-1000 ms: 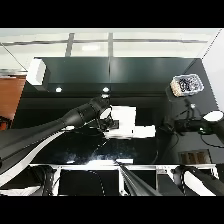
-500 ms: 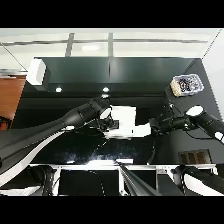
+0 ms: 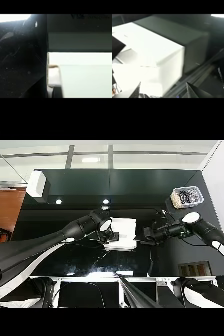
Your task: Fold the box and place the chain.
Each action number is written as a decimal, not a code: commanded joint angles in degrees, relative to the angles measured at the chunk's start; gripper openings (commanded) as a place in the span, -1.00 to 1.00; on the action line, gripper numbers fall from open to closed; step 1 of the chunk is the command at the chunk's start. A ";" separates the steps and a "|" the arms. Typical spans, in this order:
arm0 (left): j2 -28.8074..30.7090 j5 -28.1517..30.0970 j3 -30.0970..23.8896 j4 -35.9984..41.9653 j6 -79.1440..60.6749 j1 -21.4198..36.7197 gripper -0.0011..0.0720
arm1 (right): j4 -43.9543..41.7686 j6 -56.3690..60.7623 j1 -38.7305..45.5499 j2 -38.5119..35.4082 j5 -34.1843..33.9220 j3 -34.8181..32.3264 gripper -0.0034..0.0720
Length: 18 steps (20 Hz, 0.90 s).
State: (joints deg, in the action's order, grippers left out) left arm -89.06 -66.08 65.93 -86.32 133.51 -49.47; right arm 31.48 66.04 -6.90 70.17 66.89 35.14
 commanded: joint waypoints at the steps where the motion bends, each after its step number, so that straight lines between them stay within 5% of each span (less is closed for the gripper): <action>1: -0.02 0.02 0.02 -0.02 -0.02 0.07 -0.89 | 1.77 3.76 -5.27 0.02 -4.66 2.43 0.65; 3: -0.02 0.02 0.02 -0.02 -0.02 0.07 -0.89 | 7.43 11.52 -7.98 0.02 -7.50 3.37 0.65; 5: -0.02 0.04 0.02 -0.04 -0.02 0.07 -0.89 | 10.54 16.44 -10.47 0.02 -8.63 3.85 0.34; 15: -0.02 0.04 0.02 -0.07 -0.02 0.07 -0.89 | 26.05 34.91 -20.41 0.13 -10.97 9.57 0.34; 18: -0.02 0.07 0.02 -0.04 -0.02 0.04 -0.89 | 27.21 35.82 -22.62 0.13 -10.69 10.86 0.04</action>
